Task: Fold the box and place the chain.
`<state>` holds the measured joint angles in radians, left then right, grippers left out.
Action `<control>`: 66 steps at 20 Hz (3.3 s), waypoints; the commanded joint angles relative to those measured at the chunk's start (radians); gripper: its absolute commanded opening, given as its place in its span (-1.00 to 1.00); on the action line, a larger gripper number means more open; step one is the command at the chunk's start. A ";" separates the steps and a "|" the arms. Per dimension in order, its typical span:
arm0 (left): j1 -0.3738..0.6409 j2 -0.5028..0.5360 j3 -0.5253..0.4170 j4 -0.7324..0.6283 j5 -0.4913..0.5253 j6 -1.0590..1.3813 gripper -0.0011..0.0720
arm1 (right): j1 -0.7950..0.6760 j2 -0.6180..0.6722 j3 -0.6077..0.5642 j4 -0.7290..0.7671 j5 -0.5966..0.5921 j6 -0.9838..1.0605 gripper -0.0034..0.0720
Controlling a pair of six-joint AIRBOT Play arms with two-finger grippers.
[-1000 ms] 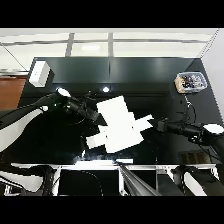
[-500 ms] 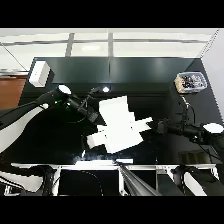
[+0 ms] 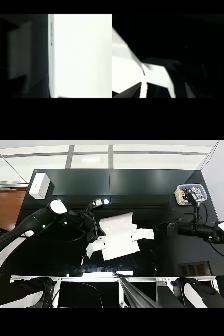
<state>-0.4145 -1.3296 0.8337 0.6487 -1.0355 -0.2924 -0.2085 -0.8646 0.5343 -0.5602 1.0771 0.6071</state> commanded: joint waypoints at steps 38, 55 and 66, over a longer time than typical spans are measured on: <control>-0.065 -0.098 -0.045 0.050 0.169 0.372 -0.91 | 0.790 -0.035 -0.190 -0.166 -0.426 -0.470 0.77; -0.065 -0.097 -0.045 0.050 0.162 0.372 -0.91 | 0.676 -0.058 -0.090 -0.056 -0.424 -0.574 0.77; -0.064 -0.097 -0.045 0.058 0.172 0.373 -0.91 | 0.620 -0.124 -0.090 0.087 -0.424 -0.740 0.77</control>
<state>-0.4789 -1.4269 0.7891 0.7029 -0.8719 0.0792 0.4160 -0.9661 0.4442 -0.5514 0.6437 -0.0582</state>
